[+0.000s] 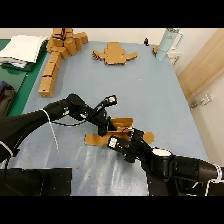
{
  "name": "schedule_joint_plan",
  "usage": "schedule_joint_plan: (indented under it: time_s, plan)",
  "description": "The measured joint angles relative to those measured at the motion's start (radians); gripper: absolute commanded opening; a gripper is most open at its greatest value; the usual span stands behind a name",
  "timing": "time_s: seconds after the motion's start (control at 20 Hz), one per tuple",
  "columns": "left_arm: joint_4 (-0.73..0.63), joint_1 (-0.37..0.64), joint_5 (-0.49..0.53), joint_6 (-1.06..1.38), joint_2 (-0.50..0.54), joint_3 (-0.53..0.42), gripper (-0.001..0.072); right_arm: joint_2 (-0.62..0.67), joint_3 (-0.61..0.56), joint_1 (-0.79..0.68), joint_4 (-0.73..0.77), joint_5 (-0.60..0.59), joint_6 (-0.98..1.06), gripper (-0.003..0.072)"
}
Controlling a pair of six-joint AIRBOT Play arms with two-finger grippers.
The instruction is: Fold the box.
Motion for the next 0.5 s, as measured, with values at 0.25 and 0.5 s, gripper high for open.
schedule_joint_plan:
  time_s: [0.25, 0.5]
  plan:
    - [0.000, 0.000, 0.000, 0.000, 0.000, 0.000, 0.0012, 0.011, 0.001, -0.003, 0.009, 0.000, 0.012, 0.0718]
    - [0.000, 0.000, 0.000, 0.000, 0.000, 0.000, 0.0012, 0.068, -0.027, -0.065, 0.047, 0.020, 0.000, 0.0718]
